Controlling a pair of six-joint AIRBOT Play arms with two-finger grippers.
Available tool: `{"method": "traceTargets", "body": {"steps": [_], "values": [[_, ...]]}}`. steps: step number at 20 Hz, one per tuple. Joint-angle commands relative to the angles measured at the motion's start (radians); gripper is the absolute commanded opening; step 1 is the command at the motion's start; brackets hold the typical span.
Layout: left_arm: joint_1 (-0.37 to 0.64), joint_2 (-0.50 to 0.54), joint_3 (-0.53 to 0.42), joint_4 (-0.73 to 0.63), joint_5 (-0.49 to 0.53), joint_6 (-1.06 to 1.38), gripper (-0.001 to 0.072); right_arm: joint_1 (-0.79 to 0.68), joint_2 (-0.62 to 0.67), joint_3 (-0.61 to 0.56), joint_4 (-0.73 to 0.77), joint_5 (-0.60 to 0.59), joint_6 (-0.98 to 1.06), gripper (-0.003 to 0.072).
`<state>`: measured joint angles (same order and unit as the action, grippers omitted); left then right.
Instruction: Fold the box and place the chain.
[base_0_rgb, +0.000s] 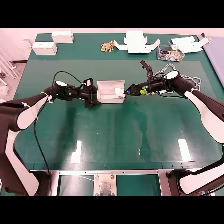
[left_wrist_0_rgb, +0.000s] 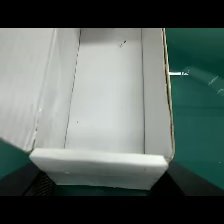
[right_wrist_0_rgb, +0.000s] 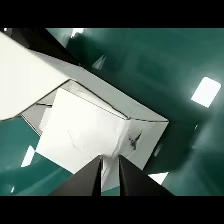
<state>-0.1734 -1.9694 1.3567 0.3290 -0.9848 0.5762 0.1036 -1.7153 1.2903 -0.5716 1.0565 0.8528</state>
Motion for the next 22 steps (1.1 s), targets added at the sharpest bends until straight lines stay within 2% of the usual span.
{"method": "traceTargets", "body": {"steps": [1, 2, 3, 4, 10, 15, 22], "values": [[0.0, 0.0, 0.0, 0.0, 0.0, 0.0, 0.0625, 0.0, 0.0, 0.001, 0.002, -0.021, 0.0, 0.015], [0.0, 0.0, 0.0, 0.0, 0.0, 0.0, 0.0625, 0.0, 0.0, 0.001, 0.002, -0.027, 0.0, 0.0153], [0.0, 0.0, 0.0, 0.0, 0.0, 0.0, 0.0625, 0.003, 0.0, 0.001, 0.002, -0.028, 0.0, 0.0214], [0.0, 0.0, 0.0, 0.0, 0.0, 0.0, 0.0625, 0.008, 0.0, 0.001, 0.002, -0.028, 0.0, 0.0241], [0.0, 0.0, 0.0, 0.0, 0.0, 0.0, 0.0625, 0.065, 0.0, 0.005, -0.061, -0.04, 0.019, 0.028], [0.0, 0.0, 0.0, 0.0, 0.0, 0.0, 0.0625, 0.113, 0.0, 0.083, -0.343, -0.035, 0.222, 0.0304], [0.0, 0.0, 0.0, 0.0, 0.0, 0.0, 0.0625, 0.195, 0.0, 0.193, -0.584, -0.021, 0.414, 0.0303]]}}
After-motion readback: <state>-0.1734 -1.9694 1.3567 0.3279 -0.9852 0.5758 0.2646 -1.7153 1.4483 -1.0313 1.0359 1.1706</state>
